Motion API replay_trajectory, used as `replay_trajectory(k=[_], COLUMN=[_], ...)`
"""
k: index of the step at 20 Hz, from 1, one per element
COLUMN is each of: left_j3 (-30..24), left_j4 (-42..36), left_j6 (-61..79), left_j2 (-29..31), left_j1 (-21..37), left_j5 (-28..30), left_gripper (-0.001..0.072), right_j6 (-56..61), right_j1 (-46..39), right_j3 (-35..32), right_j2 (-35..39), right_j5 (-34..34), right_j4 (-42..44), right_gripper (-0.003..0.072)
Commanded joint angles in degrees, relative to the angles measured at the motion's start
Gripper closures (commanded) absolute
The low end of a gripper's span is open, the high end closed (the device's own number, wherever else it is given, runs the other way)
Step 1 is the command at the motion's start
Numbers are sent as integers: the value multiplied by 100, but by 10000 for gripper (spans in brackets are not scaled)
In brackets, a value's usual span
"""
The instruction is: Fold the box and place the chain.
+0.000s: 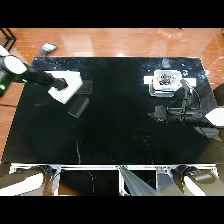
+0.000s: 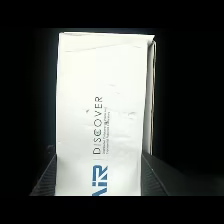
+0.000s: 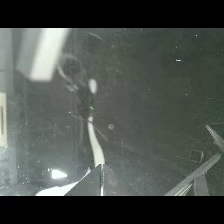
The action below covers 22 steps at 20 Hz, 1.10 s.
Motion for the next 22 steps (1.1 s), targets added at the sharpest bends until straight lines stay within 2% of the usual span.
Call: replay_trajectory(k=[1, 5, 7, 9, 11, 14, 15, 16, 17, 22], left_j3=[1014, 2546, 3104, 3493, 3801, 3969, 3969, 3978, 4068, 5134], left_j4=[70, 127, 195, 173, 162, 85, 105, 114, 140, 238], left_j6=[-669, -656, -658, -658, -658, -658, -658, -658, -686, -1268], left_j2=[-793, -2173, -2704, -3154, -3563, -3917, -3945, -3945, -3936, -3635], left_j1=[1272, 1803, 1945, 2048, 2035, 1952, 1928, 1912, 1899, 1919], left_j5=[188, 61, 151, 94, -61, -162, -146, -114, -179, -1279], left_gripper=[688, 687, 687, 685, 605, 605, 528, 161, 73, 74], right_j6=[0, 2, 74, 105, 105, 212, 243, 243, 240, 232], right_j1=[-4, -4, -4, -4, -4, -4, -4, -4, -4, -87], right_j3=[0, 0, 0, 0, 0, 0, 0, 0, 0, 208], right_j2=[7, 7, 7, 7, 7, 7, 7, 7, 7, 7], right_j5=[-9, -39, -31, -48, -177, -275, -245, -219, -205, -444], right_j4=[9, 17, 20, 13, 11, 17, 17, 17, 17, -50], right_gripper=[666, 666, 666, 666, 666, 666, 666, 666, 666, 666])
